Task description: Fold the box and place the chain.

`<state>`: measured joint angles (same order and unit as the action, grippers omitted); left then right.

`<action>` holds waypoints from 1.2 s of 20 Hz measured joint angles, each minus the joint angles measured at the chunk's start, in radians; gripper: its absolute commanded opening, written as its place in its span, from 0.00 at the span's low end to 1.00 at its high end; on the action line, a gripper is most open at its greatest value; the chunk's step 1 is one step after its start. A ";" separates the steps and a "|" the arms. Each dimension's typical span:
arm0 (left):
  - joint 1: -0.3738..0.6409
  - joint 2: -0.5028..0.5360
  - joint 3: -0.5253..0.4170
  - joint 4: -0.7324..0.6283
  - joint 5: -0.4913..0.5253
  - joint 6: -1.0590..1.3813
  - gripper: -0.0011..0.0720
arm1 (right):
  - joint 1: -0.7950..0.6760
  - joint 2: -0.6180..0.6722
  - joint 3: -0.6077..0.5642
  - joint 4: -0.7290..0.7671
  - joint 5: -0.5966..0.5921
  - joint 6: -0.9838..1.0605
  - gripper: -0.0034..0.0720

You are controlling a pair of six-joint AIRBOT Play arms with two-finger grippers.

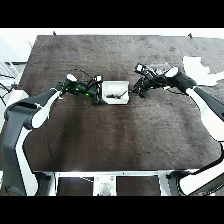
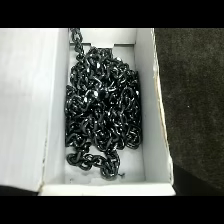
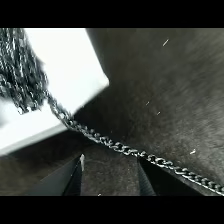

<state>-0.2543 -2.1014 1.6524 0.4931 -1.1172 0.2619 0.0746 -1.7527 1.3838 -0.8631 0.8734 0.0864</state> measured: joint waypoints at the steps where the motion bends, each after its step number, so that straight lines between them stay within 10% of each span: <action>1: 0.000 0.000 0.000 0.000 0.000 0.000 0.55 | 0.005 -0.018 0.000 0.005 -0.019 -0.026 0.64; 5: 0.000 0.000 0.000 0.000 0.000 0.000 0.55 | 0.037 -0.062 0.000 0.014 -0.073 -0.105 0.61; 8: 0.000 0.000 0.000 0.000 0.000 0.000 0.55 | 0.055 -0.075 0.002 0.017 -0.108 -0.129 0.07; 24: 0.000 0.000 0.000 0.000 0.000 0.000 0.55 | 0.077 0.363 0.014 -0.058 0.100 0.035 0.06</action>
<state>-0.2543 -2.1014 1.6524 0.4931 -1.1168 0.2619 0.1520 -1.3899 1.3979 -0.9211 0.9737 0.1219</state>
